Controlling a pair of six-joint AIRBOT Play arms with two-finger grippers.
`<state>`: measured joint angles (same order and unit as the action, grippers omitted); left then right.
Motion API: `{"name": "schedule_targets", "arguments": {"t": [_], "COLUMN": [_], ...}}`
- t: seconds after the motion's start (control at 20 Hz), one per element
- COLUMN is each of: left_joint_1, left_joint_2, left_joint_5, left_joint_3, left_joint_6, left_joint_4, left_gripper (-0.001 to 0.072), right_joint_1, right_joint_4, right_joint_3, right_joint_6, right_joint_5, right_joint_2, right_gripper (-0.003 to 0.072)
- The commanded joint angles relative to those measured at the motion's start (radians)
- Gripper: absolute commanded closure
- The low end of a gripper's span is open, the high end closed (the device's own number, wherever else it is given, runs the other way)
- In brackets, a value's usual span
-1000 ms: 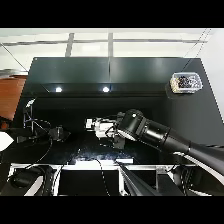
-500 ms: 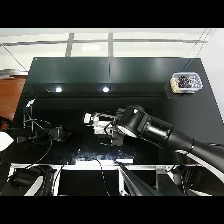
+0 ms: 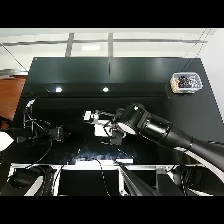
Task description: Fold the box and place the chain.
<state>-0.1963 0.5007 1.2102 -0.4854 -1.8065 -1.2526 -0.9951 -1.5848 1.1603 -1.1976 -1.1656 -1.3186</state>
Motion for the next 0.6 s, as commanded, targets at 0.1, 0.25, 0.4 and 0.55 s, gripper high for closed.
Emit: {"name": "schedule_targets", "arguments": {"t": [0.1, 0.25, 0.4, 0.55], "left_joint_1": [0.001, 0.001, 0.001, 0.001], "left_joint_2": [-0.001, -0.001, -0.001, -0.001], "left_joint_5": [-0.002, -0.002, -0.001, -0.002], "left_joint_3": [0.000, 0.002, 0.008, 0.008], "left_joint_6": [0.001, 0.001, 0.001, 0.000], "left_joint_4": [0.000, 0.000, 0.000, 0.000], "left_gripper": [0.0001, 0.0001, 0.0001, 0.0000], "right_joint_1": [0.002, 0.029, 0.062, 0.057], "right_joint_4": [-0.019, -0.016, 0.034, 0.050], "right_joint_3": [0.001, 0.000, 0.000, -0.002], "right_joint_6": [-0.003, -0.003, 0.001, 0.005], "right_joint_5": [0.003, 0.004, 0.016, 0.016], "right_joint_2": [0.002, -0.007, -0.039, -0.066], "right_gripper": [0.0005, 0.0005, 0.0005, 0.0007]}}
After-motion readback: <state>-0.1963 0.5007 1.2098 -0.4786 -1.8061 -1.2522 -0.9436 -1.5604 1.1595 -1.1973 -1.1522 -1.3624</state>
